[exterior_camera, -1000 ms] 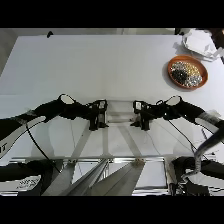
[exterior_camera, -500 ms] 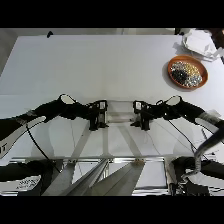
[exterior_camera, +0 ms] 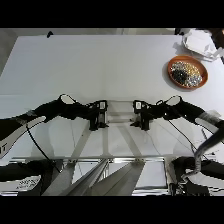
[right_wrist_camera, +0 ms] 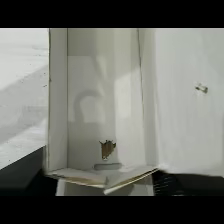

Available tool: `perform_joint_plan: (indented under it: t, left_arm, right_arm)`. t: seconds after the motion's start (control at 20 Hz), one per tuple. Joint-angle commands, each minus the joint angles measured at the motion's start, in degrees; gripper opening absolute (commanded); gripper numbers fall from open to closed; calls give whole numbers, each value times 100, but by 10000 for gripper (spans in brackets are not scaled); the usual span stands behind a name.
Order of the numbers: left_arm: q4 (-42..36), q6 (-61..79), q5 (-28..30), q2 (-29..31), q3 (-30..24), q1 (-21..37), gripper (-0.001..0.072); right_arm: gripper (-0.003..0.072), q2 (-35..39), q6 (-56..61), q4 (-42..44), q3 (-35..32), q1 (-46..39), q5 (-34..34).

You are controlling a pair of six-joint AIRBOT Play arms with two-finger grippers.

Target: Fold the box and place the chain.

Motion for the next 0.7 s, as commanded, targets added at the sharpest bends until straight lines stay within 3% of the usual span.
perform_joint_plan:
  t: [0.0,0.25,0.4,0.45,0.5,0.6,0.65]
  left_arm:
    - [2,-2,-11,-2,-4,-2,334]
    - [4,0,-13,-2,-4,-2,335]
    - [4,0,-13,-2,-4,-2,336]
    - [4,0,-11,-2,-4,0,336]
    - [4,0,-11,-2,-4,0,336]
    - [2,0,-13,2,-4,0,336]
    - [4,0,-17,2,-4,-2,336]
  right_arm:
    - [708,247,693,-658,7,0,72]
    - [709,1062,2275,-2435,7,0,133]
    - [697,1585,2726,-2730,7,0,363]
    - [656,1801,2811,-2691,7,0,433]
    - [526,1993,2924,-2553,7,0,457]
    - [13,2205,2911,-1497,4,0,531]
    - [13,2194,2756,-780,4,11,592]
